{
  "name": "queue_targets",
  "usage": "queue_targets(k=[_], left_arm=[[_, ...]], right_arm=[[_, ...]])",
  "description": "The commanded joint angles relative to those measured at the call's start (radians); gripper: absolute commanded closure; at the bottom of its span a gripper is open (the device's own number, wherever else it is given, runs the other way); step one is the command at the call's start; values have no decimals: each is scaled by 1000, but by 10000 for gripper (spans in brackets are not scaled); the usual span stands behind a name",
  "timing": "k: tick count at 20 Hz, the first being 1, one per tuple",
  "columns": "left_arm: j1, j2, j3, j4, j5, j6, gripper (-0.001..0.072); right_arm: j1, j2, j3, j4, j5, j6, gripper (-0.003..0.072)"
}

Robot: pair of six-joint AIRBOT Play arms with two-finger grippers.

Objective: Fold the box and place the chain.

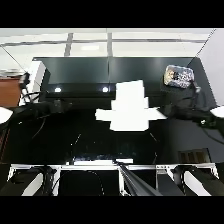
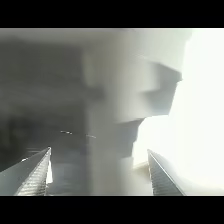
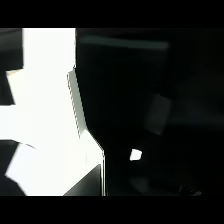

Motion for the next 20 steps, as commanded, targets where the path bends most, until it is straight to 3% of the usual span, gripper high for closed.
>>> queue_targets(k=[1, 5, 9, 14, 17, 20], left_arm=[[-85, -211, 72, -158, -40, 60, 3], [-139, -438, 209, -162, -148, 92, 2], [-158, -612, 320, -174, -171, 119, 3], [-211, -808, 433, -249, -363, 165, 3], [-227, -874, 476, -328, -492, 322, 3], [-239, -911, 517, -278, -670, 439, 5]], right_arm=[[204, 25, -82, 47, -174, 1, 672], [264, 25, -83, 47, -172, 4, 672], [294, 25, -83, 47, -165, 4, 672], [310, 25, -83, 48, -161, 4, 672], [309, 25, -83, 47, -157, 4, 672], [310, 25, -83, 47, -153, 4, 672]])
